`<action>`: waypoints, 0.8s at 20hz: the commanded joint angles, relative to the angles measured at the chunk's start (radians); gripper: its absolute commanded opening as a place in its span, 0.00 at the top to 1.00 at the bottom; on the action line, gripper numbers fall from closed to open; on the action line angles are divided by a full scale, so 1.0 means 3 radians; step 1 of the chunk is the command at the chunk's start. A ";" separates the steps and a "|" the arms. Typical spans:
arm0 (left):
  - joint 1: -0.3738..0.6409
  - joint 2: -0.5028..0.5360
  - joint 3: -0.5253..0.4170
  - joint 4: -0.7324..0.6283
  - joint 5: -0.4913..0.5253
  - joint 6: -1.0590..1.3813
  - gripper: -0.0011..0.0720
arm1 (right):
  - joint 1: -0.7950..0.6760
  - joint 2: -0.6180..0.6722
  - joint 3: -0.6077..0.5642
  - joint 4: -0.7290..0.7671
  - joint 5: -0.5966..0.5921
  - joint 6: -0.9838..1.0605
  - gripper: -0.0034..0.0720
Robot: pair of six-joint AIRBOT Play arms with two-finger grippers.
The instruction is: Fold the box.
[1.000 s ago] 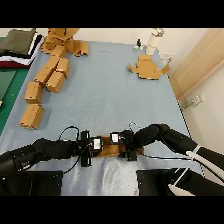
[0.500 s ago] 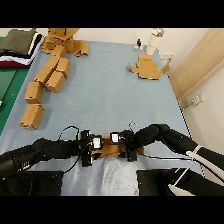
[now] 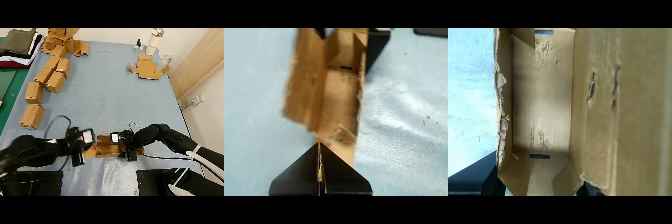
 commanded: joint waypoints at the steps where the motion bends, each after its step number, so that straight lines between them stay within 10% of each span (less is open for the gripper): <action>1: 0.0000 0.0670 0.0197 0.1244 0.0619 -0.2089 0.97 | 0.0000 0.0001 0.0001 0.0001 0.0001 0.0001 0.29; 5: 0.0266 0.0946 -0.0034 0.1221 0.1657 -0.4301 0.97 | 0.0000 0.0000 0.0001 0.0001 0.0001 0.0001 0.29; 11: 0.0771 0.0806 -0.0647 -0.0018 0.0870 -0.4215 0.97 | 0.0000 0.0001 0.0001 0.0001 0.0000 0.0001 0.29; 16: 0.1255 0.0477 -0.0730 -0.0464 0.0880 -0.3714 0.97 | 0.0000 0.0001 0.0001 0.0001 0.0000 0.0001 0.29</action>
